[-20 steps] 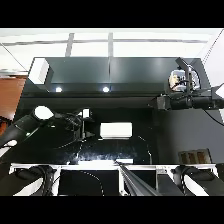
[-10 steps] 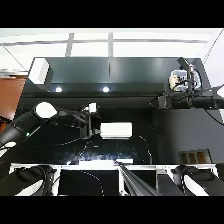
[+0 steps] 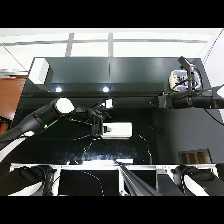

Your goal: Fold the box and place the chain.

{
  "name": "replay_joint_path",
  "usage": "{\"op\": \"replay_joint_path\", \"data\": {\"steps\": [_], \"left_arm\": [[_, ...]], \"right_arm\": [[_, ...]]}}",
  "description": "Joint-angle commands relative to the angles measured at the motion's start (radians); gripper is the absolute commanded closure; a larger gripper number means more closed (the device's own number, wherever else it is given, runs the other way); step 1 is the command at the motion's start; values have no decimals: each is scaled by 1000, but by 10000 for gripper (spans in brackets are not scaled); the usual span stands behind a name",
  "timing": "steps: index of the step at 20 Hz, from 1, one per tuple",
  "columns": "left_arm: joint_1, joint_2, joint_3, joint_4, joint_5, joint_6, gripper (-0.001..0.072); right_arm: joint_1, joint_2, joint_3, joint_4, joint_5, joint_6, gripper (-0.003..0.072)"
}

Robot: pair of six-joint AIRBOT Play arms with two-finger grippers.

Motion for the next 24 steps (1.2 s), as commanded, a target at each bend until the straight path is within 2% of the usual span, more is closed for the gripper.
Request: {"op": "replay_joint_path", "data": {"steps": [1, 6, 17, 19, 22, 24], "left_arm": [[-18, -32, 10, 11, -6, -8, 2], [-57, -57, 11, 11, -8, -9, 2], [-58, -69, 11, 11, -2, -34, 1], [-67, -77, 11, 11, 23, -33, 1], [-116, -118, 10, 13, 129, -33, 1], [-143, -154, 10, 18, 151, -33, 1]], "right_arm": [[-1, 1, 1, 0, -6, 0, 647], [-1, 1, 1, 0, -8, 0, 647], [-1, 1, 1, -1, -12, 0, 647], [-1, 1, 1, -1, -13, 0, 646], [-1, 0, 1, -1, -31, 0, 647], [-1, 1, 1, -1, -37, 0, 647]]}}
